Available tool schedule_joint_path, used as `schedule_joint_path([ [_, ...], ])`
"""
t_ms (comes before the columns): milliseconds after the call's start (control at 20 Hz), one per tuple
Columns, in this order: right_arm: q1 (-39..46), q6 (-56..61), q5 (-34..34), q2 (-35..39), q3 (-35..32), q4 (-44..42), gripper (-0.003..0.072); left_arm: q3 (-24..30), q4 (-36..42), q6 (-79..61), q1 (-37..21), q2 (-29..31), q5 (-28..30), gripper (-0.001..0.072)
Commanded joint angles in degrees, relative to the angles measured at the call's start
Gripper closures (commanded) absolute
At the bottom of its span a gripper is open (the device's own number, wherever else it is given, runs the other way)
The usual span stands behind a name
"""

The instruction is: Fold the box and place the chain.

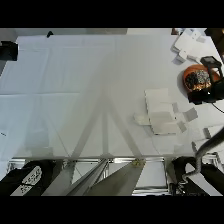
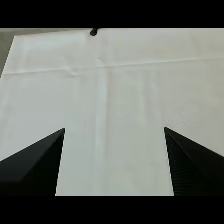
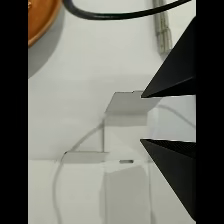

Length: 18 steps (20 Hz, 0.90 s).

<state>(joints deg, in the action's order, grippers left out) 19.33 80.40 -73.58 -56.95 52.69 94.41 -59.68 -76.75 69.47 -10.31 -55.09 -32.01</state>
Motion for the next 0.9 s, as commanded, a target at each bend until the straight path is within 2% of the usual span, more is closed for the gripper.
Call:
schedule_joint_path([
  [0,7.0,0.0,-6.4,-0.9,0.0,1.1,0.0390,0.0,0.0,0.0,0.0,0.0,0.0,0.0015],
  [200,10.9,-3.8,-8.4,-3.5,0.0,1.1,0.0385,0.0,0.0,0.0,0.0,0.0,0.0,0.0015],
  [450,11.0,-6.3,-11.2,-13.4,0.0,-3.5,0.0375,0.0,0.0,0.0,0.0,0.0,0.0,0.0015],
  [650,11.0,-9.6,-9.7,-18.1,0.1,-3.4,0.0374,0.0,0.0,0.0,0.0,0.0,0.0,0.0015],
  [850,11.0,-11.5,-5.0,-20.0,0.4,-3.5,0.0375,0.0,0.0,0.0,0.0,0.0,0.0,0.0015],
])
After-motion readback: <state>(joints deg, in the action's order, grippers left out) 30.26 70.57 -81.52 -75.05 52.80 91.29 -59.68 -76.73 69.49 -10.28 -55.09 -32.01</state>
